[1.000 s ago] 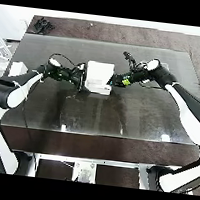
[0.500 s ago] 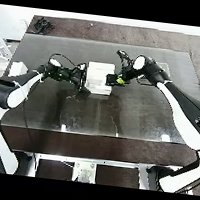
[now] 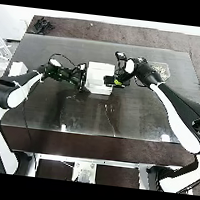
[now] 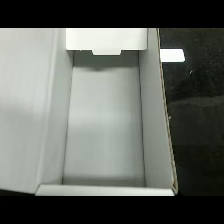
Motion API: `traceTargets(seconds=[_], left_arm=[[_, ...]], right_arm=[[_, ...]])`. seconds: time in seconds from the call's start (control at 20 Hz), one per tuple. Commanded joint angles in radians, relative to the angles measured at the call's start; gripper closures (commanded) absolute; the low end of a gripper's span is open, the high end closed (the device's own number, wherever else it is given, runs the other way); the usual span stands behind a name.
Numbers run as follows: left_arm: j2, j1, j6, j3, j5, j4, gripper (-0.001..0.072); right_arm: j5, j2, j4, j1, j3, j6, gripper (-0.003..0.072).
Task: Fold the box and place the chain.
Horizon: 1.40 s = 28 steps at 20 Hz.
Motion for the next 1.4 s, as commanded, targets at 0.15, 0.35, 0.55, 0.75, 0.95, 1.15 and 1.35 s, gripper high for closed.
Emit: traceTargets(seconds=[0.15,0.35,0.55,0.75,0.95,1.15,1.35], left_arm=[[0.0,0.001,0.0,0.0,0.002,0.0,0.0171],[0.0,0.001,0.0,0.0,0.002,0.0,0.0171],[0.0,0.001,0.0,0.0,0.002,0.0,0.0171],[0.0,0.001,-0.001,0.0,0.002,0.0,0.0171],[0.0,0.001,0.0,0.0,0.001,0.0,0.0171],[0.0,0.001,-0.001,0.0,0.002,0.0,0.0171],[0.0,0.001,-0.001,0.0,0.001,0.0,0.0171]], right_arm=[[-0.001,-0.001,-0.182,0.058,0.01,0.219,0.0214],[-0.002,-0.009,-0.225,0.072,0.01,0.3,0.0214],[0.002,-0.023,-0.223,0.075,0.01,0.307,0.0214],[0.002,-0.041,-0.222,0.075,0.011,0.32,0.0214],[0.002,-0.049,-0.222,0.075,0.012,0.326,0.0259],[0.002,-0.053,-0.223,0.074,0.014,0.344,0.026],[0.029,-0.062,-0.224,0.067,0.029,0.352,0.0274]])
